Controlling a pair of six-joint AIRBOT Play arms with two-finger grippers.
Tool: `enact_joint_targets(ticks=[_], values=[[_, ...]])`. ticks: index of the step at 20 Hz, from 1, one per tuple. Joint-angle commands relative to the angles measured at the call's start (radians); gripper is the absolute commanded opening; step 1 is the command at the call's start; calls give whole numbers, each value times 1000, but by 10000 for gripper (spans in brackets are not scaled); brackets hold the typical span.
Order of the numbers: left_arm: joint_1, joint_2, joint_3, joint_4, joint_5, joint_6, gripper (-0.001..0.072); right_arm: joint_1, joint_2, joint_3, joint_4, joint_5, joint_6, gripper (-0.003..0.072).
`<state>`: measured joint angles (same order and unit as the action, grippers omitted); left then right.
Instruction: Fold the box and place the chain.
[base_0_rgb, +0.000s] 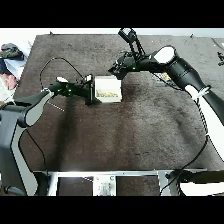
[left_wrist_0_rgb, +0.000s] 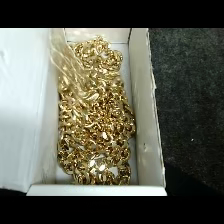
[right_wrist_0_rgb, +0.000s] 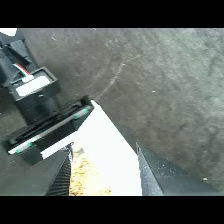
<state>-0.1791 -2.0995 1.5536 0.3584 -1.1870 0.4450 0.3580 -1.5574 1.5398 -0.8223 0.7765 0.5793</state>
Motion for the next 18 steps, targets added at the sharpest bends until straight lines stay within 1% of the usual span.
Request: enact_joint_targets(ticks=[1, 2, 3, 4, 5, 6, 7, 9, 10, 11, 12, 13, 16, 17, 18], values=[[0, 0, 1, 0, 0, 0, 477, 3, -11, 0, -93, -101, 28, 466], [0, 0, 0, 0, 0, 0, 478, -3, -8, 0, -107, -107, 54, 465], [0, 0, 0, 0, 0, 0, 478, -18, -9, 0, -144, -145, 126, 465], [0, 0, 0, 0, 0, 0, 478, -45, -13, 0, -180, -157, 201, 464], [0, 0, 0, 0, 2, 0, 478, -83, -23, 0, -170, -151, 209, 464], [0, 0, 1, 0, 2, 0, 478, -122, -35, 0, -126, -148, 191, 373], [0, 0, 0, 0, 2, 0, 477, -164, -50, 1, -51, -135, 130, 348], [0, 0, 0, 0, -1, 0, 478, -245, -79, 4, 137, -59, 11, 348], [0, 0, 0, 0, 0, 0, 478, -278, -99, 11, 232, 0, -55, 347], [0, -1, 0, 0, -1, 0, 478, -309, -126, 27, 311, 75, -91, 346], [0, -1, 0, 0, -2, 0, 478, -328, -152, 53, 348, 136, -95, 346], [0, -1, 0, 0, -3, 0, 477, -334, -182, 85, 350, 179, -95, 346], [0, -1, 0, 0, -5, 1, 477, -323, -270, 197, 340, 251, -112, 345], [0, -1, 0, 0, 0, 1, 478, -318, -301, 236, 340, 261, -112, 283], [0, -1, 0, 1, 2, 1, 477, -317, -330, 273, 340, 267, -112, 283]])
